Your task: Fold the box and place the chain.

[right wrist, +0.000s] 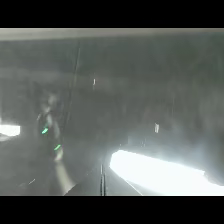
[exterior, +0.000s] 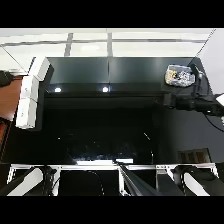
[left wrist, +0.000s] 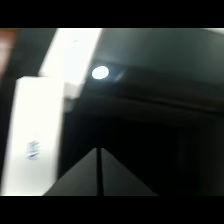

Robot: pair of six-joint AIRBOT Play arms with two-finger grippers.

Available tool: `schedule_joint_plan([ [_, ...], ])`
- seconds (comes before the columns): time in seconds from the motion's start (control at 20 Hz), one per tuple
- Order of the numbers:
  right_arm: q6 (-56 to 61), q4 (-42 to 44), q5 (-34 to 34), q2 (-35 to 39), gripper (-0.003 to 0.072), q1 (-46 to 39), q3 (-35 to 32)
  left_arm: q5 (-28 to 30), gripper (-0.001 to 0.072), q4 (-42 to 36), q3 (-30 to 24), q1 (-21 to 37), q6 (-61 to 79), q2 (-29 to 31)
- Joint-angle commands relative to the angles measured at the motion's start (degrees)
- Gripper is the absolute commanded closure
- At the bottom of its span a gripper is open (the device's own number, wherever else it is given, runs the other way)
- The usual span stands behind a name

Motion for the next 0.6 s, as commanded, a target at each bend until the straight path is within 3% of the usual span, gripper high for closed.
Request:
schedule_joint_plan([
  [0.0, -0.1, -10.5, -17.9, -0.2, 0.067, 10.0, 0.0, -6.5, 0.0687, -6.8, -1.4, -5.7, -1.2, 7.3],
  [0.1, -0.1, -14.5, -19.3, -0.2, 0.0669, 11.6, 0.0, -1.1, 0.0687, -4.6, -9.9, -10.9, -1.0, 14.3],
  [0.25, -0.1, -14.5, -18.7, -0.2, 0.0669, 11.6, 0.0, 9.9, 0.0685, 6.9, -21.1, -16.8, -1.0, 23.1],
  [0.4, -0.1, -14.5, -18.7, -0.2, 0.0669, 11.6, 0.0, 12.3, 0.0684, 8.3, -25.0, -17.6, -1.0, 27.3],
  [0.55, -0.1, -14.5, -18.7, -0.2, 0.0669, 11.6, 0.0, 12.1, 0.0684, 8.2, -25.4, -17.6, -1.0, 27.3],
])
